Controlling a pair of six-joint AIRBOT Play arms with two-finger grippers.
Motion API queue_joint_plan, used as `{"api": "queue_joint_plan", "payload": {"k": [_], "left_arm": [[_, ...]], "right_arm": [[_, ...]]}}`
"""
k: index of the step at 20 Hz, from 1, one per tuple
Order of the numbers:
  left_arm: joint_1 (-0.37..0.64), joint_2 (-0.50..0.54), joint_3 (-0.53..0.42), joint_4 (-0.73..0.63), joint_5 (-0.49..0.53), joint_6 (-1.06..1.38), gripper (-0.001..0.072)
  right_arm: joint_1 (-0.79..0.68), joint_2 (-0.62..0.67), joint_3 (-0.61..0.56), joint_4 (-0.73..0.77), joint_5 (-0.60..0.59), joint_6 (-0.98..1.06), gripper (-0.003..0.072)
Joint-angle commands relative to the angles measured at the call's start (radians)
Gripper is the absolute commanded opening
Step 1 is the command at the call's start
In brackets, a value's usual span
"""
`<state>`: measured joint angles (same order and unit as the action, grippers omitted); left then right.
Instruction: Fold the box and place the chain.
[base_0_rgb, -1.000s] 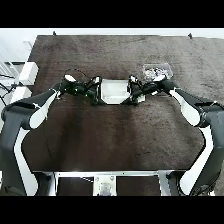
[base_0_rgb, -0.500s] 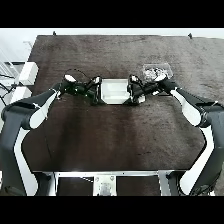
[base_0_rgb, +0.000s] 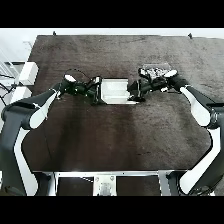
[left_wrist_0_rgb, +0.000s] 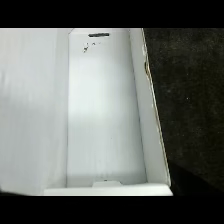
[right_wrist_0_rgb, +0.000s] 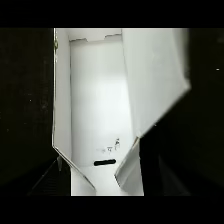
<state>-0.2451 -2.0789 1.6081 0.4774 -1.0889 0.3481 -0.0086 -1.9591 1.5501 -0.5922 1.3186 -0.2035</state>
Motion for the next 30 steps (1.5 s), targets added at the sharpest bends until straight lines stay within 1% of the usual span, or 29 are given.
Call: {"api": "queue_joint_plan", "payload": {"k": [1,3,5,6,7,8,10,12,15,17,23,27,30], "left_arm": [[0.001,0.000,0.001,0.001,-0.003,0.001,0.0579],[0.000,0.000,0.001,0.001,-0.003,0.001,0.0579],[0.000,0.000,0.001,0.001,-0.003,0.001,0.0579],[0.000,0.000,0.001,0.001,-0.003,0.001,0.0579],[0.000,0.000,0.001,0.001,-0.003,0.001,0.0579],[0.000,0.000,0.001,0.001,-0.003,0.001,0.0579],[0.000,0.000,0.001,0.001,-0.003,0.000,0.0579],[0.001,0.000,0.001,0.001,-0.003,0.000,0.0579],[0.001,0.000,0.001,0.001,-0.003,0.000,0.0579],[0.000,0.000,0.001,0.001,-0.003,0.001,0.0579],[0.000,0.000,0.001,0.001,-0.002,0.001,0.0579],[0.000,0.000,0.001,0.001,-0.002,0.001,0.0579],[0.000,0.000,0.001,0.001,-0.002,0.001,0.0579]], "right_arm": [[-0.020,0.039,0.000,0.013,0.065,0.029,0.0632],[-0.015,0.060,0.000,0.029,0.111,0.029,0.0456],[-0.004,0.064,0.000,0.089,0.171,0.029,0.0193],[0.007,0.064,0.000,0.110,0.191,0.028,0.0033],[0.022,0.064,0.000,0.135,0.192,0.027,0.0017],[0.038,0.064,0.000,0.161,0.185,0.024,0.0016],[0.069,0.064,0.000,0.215,0.121,0.024,0.0016],[0.095,0.064,0.000,0.244,-0.002,0.030,0.0015],[0.109,0.064,0.000,0.245,-0.203,0.119,0.0015],[0.105,0.064,0.000,0.245,-0.280,0.160,0.0016],[0.081,0.063,0.005,0.222,-0.340,0.256,0.0016],[0.089,0.035,0.004,0.169,-0.339,0.306,0.0016],[0.094,0.012,0.004,0.161,-0.334,0.325,0.0016]]}}
